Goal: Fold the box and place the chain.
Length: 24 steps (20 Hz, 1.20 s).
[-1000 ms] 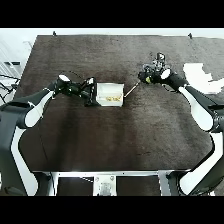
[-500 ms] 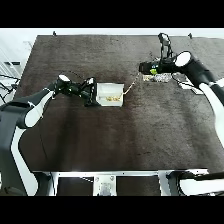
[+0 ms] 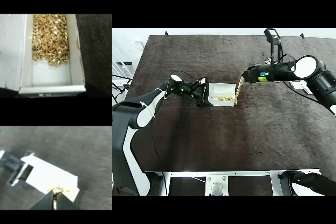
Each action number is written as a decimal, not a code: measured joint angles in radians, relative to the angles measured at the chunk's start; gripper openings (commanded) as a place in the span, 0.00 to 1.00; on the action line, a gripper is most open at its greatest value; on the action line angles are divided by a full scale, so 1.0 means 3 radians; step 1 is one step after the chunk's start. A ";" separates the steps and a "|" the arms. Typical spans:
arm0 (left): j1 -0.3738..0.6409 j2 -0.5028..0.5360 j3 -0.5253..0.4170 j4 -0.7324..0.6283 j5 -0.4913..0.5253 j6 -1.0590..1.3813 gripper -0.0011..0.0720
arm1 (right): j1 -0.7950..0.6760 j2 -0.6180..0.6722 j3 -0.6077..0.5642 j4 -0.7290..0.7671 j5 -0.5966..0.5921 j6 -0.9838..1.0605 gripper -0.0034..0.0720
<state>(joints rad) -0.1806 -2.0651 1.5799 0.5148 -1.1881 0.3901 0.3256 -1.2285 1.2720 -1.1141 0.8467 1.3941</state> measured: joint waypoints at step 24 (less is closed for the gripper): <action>0.0000 0.0000 0.0000 0.0001 0.0001 0.0000 0.66 | 0.0456 -0.0589 -0.0210 -0.0022 -0.0783 -0.0308 0.47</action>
<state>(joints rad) -0.1806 -2.0651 1.5799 0.5152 -1.1877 0.3901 0.4625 -1.4052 1.2091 -1.1206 0.6117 1.3018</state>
